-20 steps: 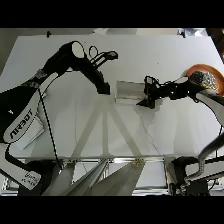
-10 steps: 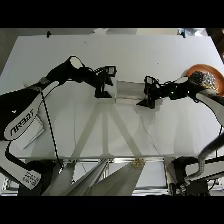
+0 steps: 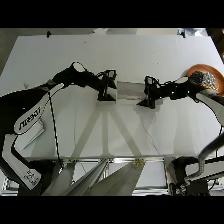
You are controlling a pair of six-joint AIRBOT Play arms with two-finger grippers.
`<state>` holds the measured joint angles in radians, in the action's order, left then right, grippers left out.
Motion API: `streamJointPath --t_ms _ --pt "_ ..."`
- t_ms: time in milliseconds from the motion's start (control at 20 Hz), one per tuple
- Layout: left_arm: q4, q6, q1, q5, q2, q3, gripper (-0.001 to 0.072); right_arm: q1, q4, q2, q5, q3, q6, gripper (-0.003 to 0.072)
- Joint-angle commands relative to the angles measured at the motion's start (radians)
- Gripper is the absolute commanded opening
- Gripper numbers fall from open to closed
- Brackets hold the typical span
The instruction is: Fold the box and place the chain.
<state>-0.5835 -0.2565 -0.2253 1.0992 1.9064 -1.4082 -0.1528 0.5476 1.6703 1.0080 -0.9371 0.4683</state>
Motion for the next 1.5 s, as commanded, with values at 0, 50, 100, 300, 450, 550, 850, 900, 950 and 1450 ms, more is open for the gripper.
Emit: streamJointPath --t_ms 0,50,100,300,450,550,850,900,950,1450 --pt "0.018 -0.037 -0.001 0.027 0.005 0.0 0.0701 0.0 -0.003 0.0 -0.002 0.0 -0.002 0.0497" --pt "0.019 -0.043 -0.001 0.026 0.005 0.0 0.0701 0.0 -0.003 0.0 -0.002 0.0 -0.002 0.0497" --pt "0.02 -0.057 -0.001 0.027 0.005 0.0 0.0702 0.0 -0.003 0.0 -0.002 0.0 -0.002 0.0497" --pt "0.02 -0.058 0.0 0.059 0.004 0.0 0.0702 0.0 -0.003 0.0 -0.002 0.0 -0.002 0.0497" --pt "0.011 -0.058 0.002 0.048 0.004 0.0 0.0702 0.0 -0.003 0.0 -0.002 0.0 -0.002 0.0497" --pt "0.011 -0.058 -0.002 0.062 0.004 0.0 0.0702 0.0 -0.003 0.0 -0.002 0.0 -0.002 0.0497" --pt "0.015 -0.057 -0.039 0.002 0.021 0.0 0.0699 0.0 -0.003 0.0 -0.002 0.0 -0.002 0.0497" --pt "0.018 -0.057 -0.046 -0.005 0.03 0.0 0.0698 0.0 -0.003 0.0 -0.002 0.0 -0.002 0.0497" --pt "0.018 -0.056 -0.052 -0.006 0.041 0.0 0.0697 0.0 -0.003 0.0 -0.002 0.0 -0.002 0.0497" --pt "-0.012 -0.05 -0.068 -0.009 0.048 0.0 0.0321 0.0 -0.003 0.0 -0.002 0.0 -0.002 0.0497"
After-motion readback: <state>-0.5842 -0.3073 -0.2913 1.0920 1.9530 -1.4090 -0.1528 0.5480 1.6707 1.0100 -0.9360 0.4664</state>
